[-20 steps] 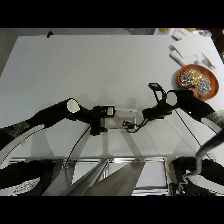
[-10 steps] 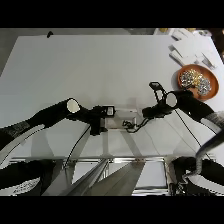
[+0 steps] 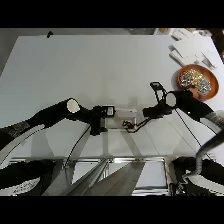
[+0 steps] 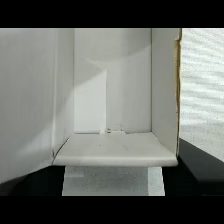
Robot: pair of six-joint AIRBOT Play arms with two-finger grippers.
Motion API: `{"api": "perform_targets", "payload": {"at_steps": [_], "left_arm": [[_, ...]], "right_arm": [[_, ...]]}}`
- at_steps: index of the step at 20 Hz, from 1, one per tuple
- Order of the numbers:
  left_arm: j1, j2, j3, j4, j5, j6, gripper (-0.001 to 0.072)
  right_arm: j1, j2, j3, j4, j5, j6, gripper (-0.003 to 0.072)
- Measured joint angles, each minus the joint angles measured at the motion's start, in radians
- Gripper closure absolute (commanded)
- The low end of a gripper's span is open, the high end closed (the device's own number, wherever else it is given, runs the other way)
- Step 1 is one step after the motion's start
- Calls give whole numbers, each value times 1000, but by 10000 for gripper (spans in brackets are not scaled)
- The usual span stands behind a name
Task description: Fold the box and place the chain.
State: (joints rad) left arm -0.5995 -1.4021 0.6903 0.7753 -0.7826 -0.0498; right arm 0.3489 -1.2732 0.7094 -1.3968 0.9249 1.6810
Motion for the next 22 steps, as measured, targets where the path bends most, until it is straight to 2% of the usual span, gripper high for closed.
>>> {"api": "perform_targets", "payload": {"at_steps": [5, 9, 15, 22], "left_arm": [[0, 0, 0, 0, 0, 0, 576], [0, 0, 0, 0, 0, 0, 576], [0, 0, 0, 0, 0, 0, 576], [0, 0, 0, 0, 0, 0, 576]], "right_arm": [[1, 90, -1, 2, 22, -52, 670], [1, 241, -1, 51, 86, -114, 670], [1, 480, -1, 358, 135, -248, 670], [11, 570, -1, 681, 134, -399, 670]]}}
